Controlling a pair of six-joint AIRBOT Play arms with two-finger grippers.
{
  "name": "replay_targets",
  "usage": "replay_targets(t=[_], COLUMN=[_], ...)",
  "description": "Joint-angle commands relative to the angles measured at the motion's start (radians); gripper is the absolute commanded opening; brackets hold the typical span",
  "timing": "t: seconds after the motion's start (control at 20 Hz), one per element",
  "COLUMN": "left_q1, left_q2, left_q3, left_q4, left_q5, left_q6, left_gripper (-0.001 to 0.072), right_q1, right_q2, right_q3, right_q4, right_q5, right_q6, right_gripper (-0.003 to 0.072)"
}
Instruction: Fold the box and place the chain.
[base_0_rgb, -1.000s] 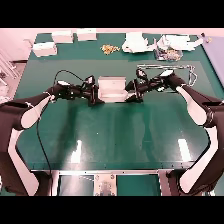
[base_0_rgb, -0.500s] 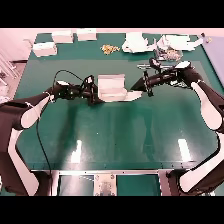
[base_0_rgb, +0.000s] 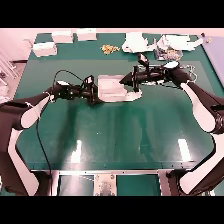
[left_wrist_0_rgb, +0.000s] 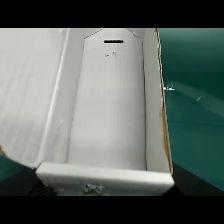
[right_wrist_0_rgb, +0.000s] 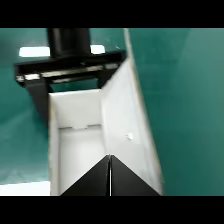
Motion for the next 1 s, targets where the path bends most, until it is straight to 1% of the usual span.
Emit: replay_targets(t=[0.0,0.15,0.25,0.4,0.5,0.7,0.95], left_q1=[-0.001,-0.001,-0.001,-0.001,-0.001,-0.001,-0.001], left_q2=[0.0,0.0,0.0,0.0,0.0,0.0,0.0], left_q3=[0.0,0.0,0.0,0.0,0.0,0.0,0.0], left_q4=[0.0,0.0,0.0,0.0,0.0,0.0,0.0], left_q5=[-0.001,-0.001,-0.005,-0.008,-0.008,-0.008,-0.008], left_q6=[0.0,0.0,-0.001,-0.001,-0.001,-0.001,-0.001], left_gripper=[0.029,0.029,0.029,0.029,0.029,0.029,0.029], right_q1=[0.012,0.005,0.001,0.0,0.007,0.023,0.039], right_q2=[-0.032,-0.047,-0.048,-0.051,-0.053,-0.061,-0.077], right_q3=[0.002,0.003,0.02,0.05,0.05,0.045,0.045], right_q4=[-0.053,-0.066,-0.07,-0.079,-0.13,-0.198,-0.253], right_q5=[-0.129,-0.205,-0.227,-0.229,-0.209,-0.108,-0.101], right_q6=[0.001,-0.003,-0.018,-0.018,-0.013,0.006,0.009], right_gripper=[0.0004,0.0005,0.0004,0.0003,0.0003,0.0004,0.0004])
